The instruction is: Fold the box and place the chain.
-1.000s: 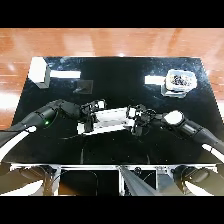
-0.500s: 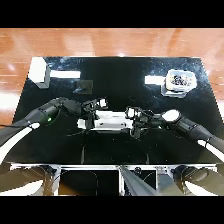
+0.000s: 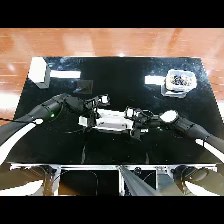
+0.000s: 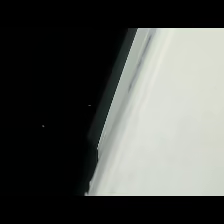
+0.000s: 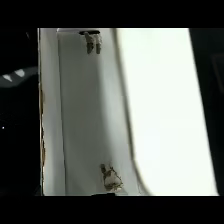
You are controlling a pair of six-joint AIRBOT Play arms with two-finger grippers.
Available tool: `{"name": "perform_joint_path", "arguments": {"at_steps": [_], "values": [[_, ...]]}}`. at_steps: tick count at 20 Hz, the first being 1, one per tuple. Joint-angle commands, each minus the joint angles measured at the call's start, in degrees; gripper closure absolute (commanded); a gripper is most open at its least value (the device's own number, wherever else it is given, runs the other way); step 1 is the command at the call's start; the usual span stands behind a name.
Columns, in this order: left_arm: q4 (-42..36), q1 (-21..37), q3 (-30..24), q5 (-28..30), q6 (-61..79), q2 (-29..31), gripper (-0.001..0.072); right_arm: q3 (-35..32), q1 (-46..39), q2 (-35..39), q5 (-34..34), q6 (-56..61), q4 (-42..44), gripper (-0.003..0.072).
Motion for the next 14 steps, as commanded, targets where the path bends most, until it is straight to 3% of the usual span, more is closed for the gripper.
{"name": "perform_joint_path", "arguments": {"at_steps": [1,14], "values": [[0.0,0.0,0.1,2.5,-0.8,-0.1,0.0693,0.0,1.1,-0.9,-2.2,0.4,-0.4,-0.0026],[0.0,0.0,0.1,1.7,-2.5,-0.1,0.0692,0.1,1.0,-1.2,-2.4,0.7,-0.6,-0.0027]]}}
